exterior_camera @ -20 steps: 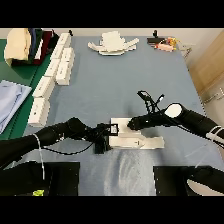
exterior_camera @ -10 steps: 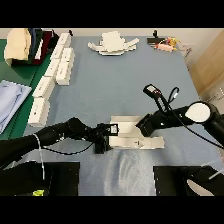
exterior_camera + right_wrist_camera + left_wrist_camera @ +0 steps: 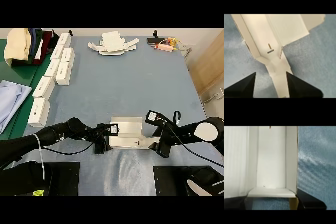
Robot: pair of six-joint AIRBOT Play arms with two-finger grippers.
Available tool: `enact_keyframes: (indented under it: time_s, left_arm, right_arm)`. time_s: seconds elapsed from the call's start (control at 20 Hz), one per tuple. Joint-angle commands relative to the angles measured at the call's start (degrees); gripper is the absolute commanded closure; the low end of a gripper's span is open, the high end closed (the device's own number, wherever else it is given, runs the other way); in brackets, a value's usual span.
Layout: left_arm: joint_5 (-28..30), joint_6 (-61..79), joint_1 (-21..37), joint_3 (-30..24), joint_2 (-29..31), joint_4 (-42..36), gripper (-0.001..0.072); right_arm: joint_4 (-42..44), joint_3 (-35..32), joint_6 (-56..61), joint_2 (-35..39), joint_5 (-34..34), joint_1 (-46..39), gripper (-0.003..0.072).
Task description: Fold the box.
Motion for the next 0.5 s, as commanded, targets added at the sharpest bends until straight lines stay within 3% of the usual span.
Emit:
enact_keyframes:
  time_s: [0.0,0.3,0.45]
  left_arm:
    - [0.02,-0.02,0.00,0.02,0.00,0.00,0.0193]
    - [0.02,0.00,0.00,0.02,0.00,0.00,0.0192]
    - [0.02,0.00,0.00,0.02,0.00,0.00,0.0192]
  right_arm:
    - [-0.04,-1.22,-7.19,-3.06,-2.64,0.46,0.0102]
    - [-2.10,-1.22,-10.51,-8.20,-11.41,8.72,0.0102]
    - [-4.07,-1.22,-10.47,-8.72,-12.28,9.01,0.0115]
